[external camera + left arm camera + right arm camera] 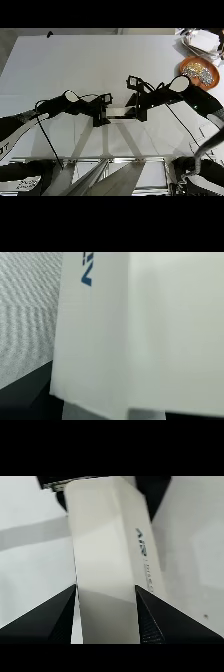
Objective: Fold the box and place the chain.
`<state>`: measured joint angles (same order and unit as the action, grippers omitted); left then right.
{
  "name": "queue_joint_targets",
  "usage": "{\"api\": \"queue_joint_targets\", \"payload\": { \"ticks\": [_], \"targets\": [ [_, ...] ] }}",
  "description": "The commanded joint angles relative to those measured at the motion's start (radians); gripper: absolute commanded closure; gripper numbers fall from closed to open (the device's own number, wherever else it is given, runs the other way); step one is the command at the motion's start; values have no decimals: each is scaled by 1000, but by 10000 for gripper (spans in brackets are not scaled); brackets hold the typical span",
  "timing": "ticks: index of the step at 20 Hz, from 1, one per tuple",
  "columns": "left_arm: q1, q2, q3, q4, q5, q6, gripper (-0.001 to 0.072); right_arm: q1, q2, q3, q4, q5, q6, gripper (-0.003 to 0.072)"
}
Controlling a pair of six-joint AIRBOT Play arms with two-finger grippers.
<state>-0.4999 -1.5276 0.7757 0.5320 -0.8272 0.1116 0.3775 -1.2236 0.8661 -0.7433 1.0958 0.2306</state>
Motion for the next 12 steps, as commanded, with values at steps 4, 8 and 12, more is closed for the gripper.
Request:
{"api": "queue_joint_targets", "payload": {
  "ticks": [4, 8, 12],
  "targets": [
    [0, 0, 0, 0, 0, 0, 277, 64, 0, 1, -169, -67, 58, 291],
    [0, 0, 0, 0, 0, 0, 277, 64, 2, 1, -156, -23, 76, 358],
    [0, 0, 0, 0, 0, 0, 277, 64, 27, 1, -138, -87, 75, 340]
  ]
}}
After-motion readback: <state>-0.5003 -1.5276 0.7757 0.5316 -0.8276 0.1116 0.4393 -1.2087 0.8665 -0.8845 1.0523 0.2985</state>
